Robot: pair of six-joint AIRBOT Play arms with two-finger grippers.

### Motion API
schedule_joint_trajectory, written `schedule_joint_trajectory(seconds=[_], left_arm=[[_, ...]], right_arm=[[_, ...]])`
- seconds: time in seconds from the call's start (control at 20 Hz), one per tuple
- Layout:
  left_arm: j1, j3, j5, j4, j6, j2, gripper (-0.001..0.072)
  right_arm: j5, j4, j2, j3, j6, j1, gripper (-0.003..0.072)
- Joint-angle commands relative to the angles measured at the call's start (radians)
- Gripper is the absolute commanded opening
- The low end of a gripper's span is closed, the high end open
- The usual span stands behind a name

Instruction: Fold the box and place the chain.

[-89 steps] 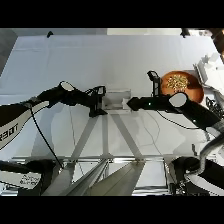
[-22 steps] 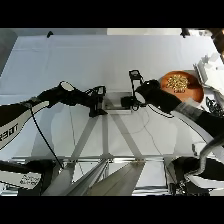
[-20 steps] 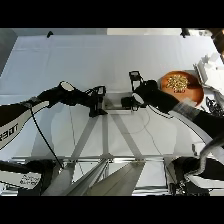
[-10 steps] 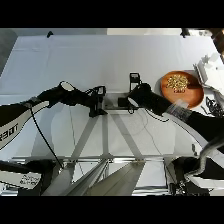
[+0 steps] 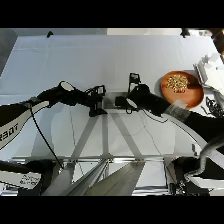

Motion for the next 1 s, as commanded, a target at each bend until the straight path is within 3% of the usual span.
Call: schedule_joint_trajectory(seconds=[0.0, 0.25, 0.55, 0.95], left_arm=[[-0.001, 0.000, -0.002, 0.001, 0.002, 0.000, 0.0257], [-0.001, 0.000, -0.003, 0.001, 0.002, 0.000, 0.0257], [-0.001, 0.000, -0.002, 0.001, 0.002, 0.000, 0.0257], [-0.001, 0.000, -0.002, 0.001, 0.002, 0.000, 0.0257]], right_arm=[[0.018, -0.001, 0.029, 0.000, -0.010, 0.000, 0.0543], [0.150, -0.039, 0.151, -0.001, -0.013, -0.001, 0.0543], [0.169, -0.043, 0.329, 0.000, -0.222, -0.037, 0.0543], [0.159, -0.086, 0.355, 0.000, -0.404, -0.412, 0.0545]])
